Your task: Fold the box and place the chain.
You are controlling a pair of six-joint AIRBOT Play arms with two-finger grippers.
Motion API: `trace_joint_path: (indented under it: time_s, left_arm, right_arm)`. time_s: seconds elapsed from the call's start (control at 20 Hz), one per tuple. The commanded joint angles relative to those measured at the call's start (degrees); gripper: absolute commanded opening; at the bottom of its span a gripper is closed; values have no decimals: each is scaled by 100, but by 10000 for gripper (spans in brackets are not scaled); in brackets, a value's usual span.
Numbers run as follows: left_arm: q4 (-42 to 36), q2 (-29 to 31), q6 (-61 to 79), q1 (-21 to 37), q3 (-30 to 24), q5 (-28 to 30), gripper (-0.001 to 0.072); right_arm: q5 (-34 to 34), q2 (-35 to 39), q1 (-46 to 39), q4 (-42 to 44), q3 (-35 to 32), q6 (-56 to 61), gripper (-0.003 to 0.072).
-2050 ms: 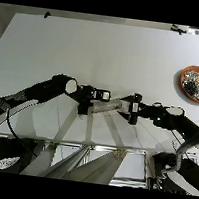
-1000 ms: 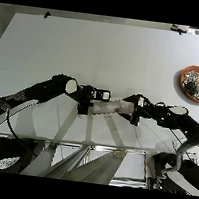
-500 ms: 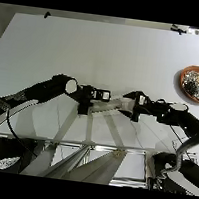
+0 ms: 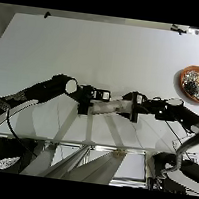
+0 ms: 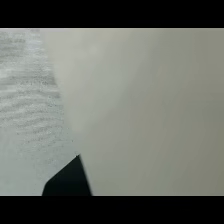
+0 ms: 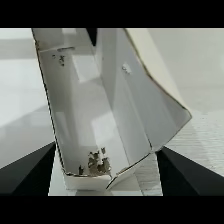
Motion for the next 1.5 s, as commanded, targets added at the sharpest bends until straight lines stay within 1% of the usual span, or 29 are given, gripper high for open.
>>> trace_joint_path:
  time_s: [0.0, 0.2, 0.45, 0.55, 0.7, 0.8, 0.9, 0.95, 1.0, 1.05, 1.3, 1.45]
  left_arm:
    - [0, 0, -2, 0, 0, 0, 12]
    - [0, 0, -2, 0, 0, 2, 12]
    - [0, 0, -2, 0, 0, 0, 12]
    - [0, 0, -2, 0, 0, 2, 12]
    - [0, 0, -2, 0, 0, 0, 12]
    - [0, 0, -2, 0, 0, 2, 12]
    - [0, 0, -4, 0, 0, 2, 12]
    - [0, 0, -2, 0, 0, 2, 12]
    - [0, 0, -2, 0, 0, 2, 12]
    - [-2, 0, -2, 0, 0, 0, 12]
    - [0, 0, -2, 0, 0, 0, 12]
    - [0, 0, -2, 0, 0, 2, 12]
  right_arm:
    - [127, -52, 0, -278, 13, 42, 720]
    - [129, -105, 197, -313, 13, 173, 720]
    - [-114, -162, 308, -385, 13, 339, 708]
    - [-125, -162, 310, -448, 13, 396, 681]
    - [-210, -162, 310, -684, 13, 671, 673]
    - [-299, -162, 310, -723, 13, 796, 652]
    - [-372, -162, 310, -737, 13, 848, 651]
    - [-369, -162, 315, -800, 13, 883, 639]
    - [-363, -162, 352, -925, 13, 890, 562]
    - [-372, -162, 400, -981, 13, 890, 552]
    - [-426, -162, 446, -1005, 13, 901, 553]
    - [-323, -162, 538, -1001, 15, 901, 553]
